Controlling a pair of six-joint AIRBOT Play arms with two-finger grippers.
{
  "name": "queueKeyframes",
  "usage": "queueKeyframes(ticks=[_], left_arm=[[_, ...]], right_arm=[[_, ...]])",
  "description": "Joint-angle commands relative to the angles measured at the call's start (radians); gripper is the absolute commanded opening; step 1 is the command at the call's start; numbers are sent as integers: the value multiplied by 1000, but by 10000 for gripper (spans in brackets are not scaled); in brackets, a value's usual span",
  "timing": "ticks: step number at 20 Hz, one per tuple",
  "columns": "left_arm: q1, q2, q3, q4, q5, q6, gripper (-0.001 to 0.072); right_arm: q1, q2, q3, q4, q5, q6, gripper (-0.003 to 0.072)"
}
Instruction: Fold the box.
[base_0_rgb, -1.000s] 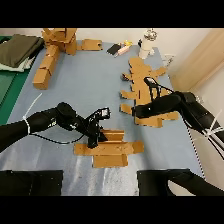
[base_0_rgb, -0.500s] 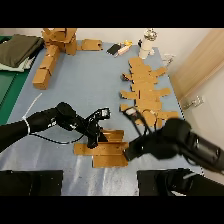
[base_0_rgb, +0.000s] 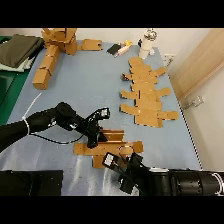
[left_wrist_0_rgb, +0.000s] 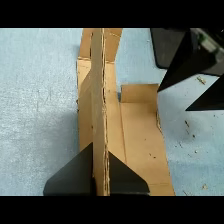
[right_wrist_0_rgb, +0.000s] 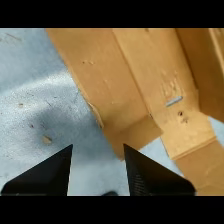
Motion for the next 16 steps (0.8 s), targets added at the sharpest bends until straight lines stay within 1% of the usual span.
queueKeyframes(ticks=[1, 6, 9, 12, 16], left_arm=[[-1, 0, 0, 0, 0, 0, 12], [-1, 0, 0, 0, 0, 0, 12], [-1, 0, 0, 0, -1, 0, 13], [-1, 0, 0, 0, 0, 0, 13], [-1, 0, 0, 0, 0, 0, 13]], right_arm=[[28, -65, -15, -103, 57, -49, 484], [26, -133, -14, -219, 65, -35, 471], [25, -134, -9, -272, 61, 7, 471], [25, -132, -9, -281, 61, 30, 471], [25, -119, 11, -323, 26, 121, 471]])
